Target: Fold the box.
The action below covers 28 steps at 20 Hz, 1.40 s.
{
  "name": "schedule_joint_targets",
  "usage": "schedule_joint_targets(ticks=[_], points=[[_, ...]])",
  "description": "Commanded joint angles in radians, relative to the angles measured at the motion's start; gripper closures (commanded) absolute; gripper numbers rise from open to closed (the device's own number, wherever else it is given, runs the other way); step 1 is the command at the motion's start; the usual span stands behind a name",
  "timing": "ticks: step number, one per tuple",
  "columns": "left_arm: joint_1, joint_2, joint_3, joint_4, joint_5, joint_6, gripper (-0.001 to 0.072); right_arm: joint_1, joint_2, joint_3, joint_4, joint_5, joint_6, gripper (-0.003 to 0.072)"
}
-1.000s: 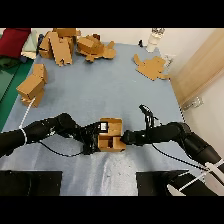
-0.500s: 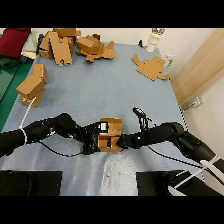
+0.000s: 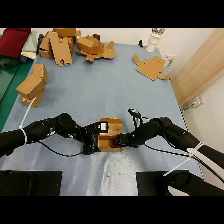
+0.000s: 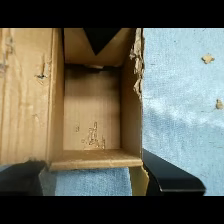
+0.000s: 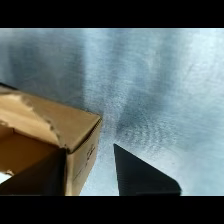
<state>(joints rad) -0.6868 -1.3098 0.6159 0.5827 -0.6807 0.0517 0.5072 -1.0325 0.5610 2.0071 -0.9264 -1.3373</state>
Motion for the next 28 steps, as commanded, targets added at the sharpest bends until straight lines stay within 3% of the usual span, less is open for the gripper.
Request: schedule_joint_targets(ticks=[1,5,9,13,19,23,27,28], points=[[0.0,0.0,0.0,0.0,0.0,0.0,0.0377,0.01,-0.015,0.012,-0.016,0.002,0.079,0.0252],[0.0,0.0,0.0,0.0,0.0,0.0,0.0377,0.098,-0.016,0.066,-0.112,0.0,0.253,0.0266],[0.001,0.0,0.0,0.0,0.0,0.0,0.0377,0.186,-0.029,0.134,-0.271,-0.099,0.508,0.0284],[0.0,0.0,0.0,0.0,0.0,0.0,0.0377,0.224,-0.092,0.175,-0.311,-0.179,0.611,0.0286],[0.001,0.0,0.0,0.0,0.0,0.0,0.0377,0.249,-0.189,0.236,-0.317,-0.201,0.679,0.0426],[0.001,0.0,0.0,0.0,0.0,0.0,0.0377,0.249,-0.237,0.269,-0.322,-0.209,0.683,0.0674],[0.0,0.0,0.0,0.0,0.0,0.0,0.0377,0.249,-0.251,0.271,-0.327,-0.214,0.682,0.068],[0.0,0.0,0.0,0.0,0.0,0.0,0.0377,0.249,-0.25,0.271,-0.327,-0.215,0.682,0.0562]])
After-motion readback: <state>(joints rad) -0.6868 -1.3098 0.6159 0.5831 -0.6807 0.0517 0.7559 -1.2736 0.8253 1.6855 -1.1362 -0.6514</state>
